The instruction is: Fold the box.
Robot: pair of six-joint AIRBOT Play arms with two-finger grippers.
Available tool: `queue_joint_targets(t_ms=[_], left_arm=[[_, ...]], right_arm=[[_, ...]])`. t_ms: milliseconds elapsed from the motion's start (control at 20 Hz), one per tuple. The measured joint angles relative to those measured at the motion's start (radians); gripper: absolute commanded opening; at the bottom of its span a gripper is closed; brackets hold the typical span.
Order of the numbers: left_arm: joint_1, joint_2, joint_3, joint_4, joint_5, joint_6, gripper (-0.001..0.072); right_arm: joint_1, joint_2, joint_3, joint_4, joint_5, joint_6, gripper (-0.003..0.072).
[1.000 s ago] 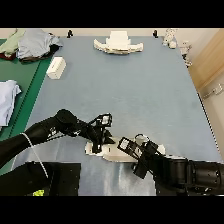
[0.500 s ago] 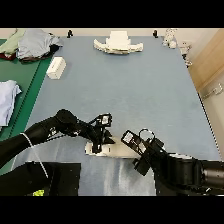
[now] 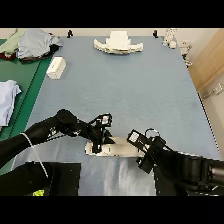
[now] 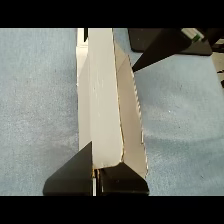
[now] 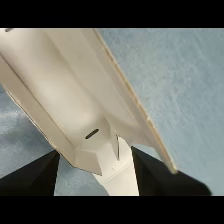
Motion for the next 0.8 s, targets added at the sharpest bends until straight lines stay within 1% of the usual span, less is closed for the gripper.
queue_joint_targets(t_ms=[200,400,550,650,800], left_arm=[[0.0,0.0,0.0,0.0,0.0,0.0,0.0011],[0.0,0.0,0.0,0.0,0.0,0.0,0.0011],[0.0,0.0,0.0,0.0,0.0,0.0,0.0011],[0.0,0.0,0.0,0.0,0.0,0.0,0.0011],[0.0,0.0,0.0,0.0,0.0,0.0,0.0011]], right_arm=[[-0.138,0.093,-0.039,0.135,0.061,-0.248,0.0715],[-0.334,0.127,-0.051,0.34,0.087,-0.595,0.0716],[-0.504,0.119,-0.054,0.532,0.092,-0.9,0.0715],[-0.608,0.096,-0.055,0.66,0.075,-1.102,0.0715],[-0.717,0.036,-0.055,0.819,0.032,-1.345,0.072]])
